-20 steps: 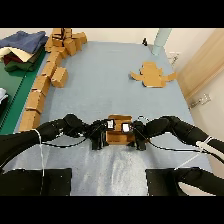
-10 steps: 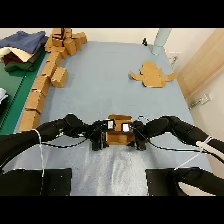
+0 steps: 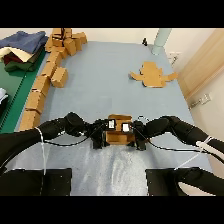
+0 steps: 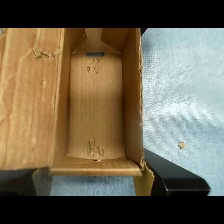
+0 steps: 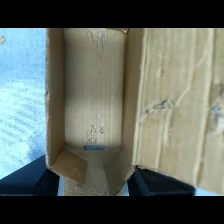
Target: Fold the box.
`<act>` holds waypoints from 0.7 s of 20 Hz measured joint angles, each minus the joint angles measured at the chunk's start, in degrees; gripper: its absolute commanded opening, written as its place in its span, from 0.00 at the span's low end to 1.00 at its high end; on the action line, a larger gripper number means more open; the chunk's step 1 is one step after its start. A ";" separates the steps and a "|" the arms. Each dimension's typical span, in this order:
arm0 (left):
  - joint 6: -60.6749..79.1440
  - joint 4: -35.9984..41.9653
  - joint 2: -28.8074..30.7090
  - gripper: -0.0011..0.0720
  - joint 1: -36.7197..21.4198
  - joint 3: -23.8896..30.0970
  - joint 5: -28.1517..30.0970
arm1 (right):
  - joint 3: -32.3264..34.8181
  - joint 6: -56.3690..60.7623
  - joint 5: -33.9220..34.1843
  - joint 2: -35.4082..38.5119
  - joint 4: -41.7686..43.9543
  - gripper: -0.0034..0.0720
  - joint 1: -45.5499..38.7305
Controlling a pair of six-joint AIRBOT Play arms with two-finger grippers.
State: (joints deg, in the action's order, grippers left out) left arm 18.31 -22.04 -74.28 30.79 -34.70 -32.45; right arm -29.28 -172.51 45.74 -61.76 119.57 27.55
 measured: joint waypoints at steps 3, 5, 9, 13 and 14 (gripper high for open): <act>-0.20 -0.37 -0.31 0.97 0.00 -0.24 -0.20 | 0.00 0.00 0.00 0.00 0.00 0.71 0.00; -1.03 -1.33 -0.39 0.97 -0.02 -0.28 -0.46 | 0.00 0.00 0.02 0.00 0.00 0.71 -0.02; -2.54 -2.91 -0.46 0.97 -0.13 -0.35 -0.94 | 0.00 0.00 0.02 0.00 -0.02 0.71 -0.02; -3.02 -3.30 -0.46 0.77 -0.17 -0.37 -1.14 | 0.00 -0.02 0.00 0.00 -0.02 0.71 -0.02; -3.06 -3.26 -0.46 0.73 -0.20 -0.42 -1.16 | 0.00 -0.02 0.02 0.00 -0.02 0.71 -0.02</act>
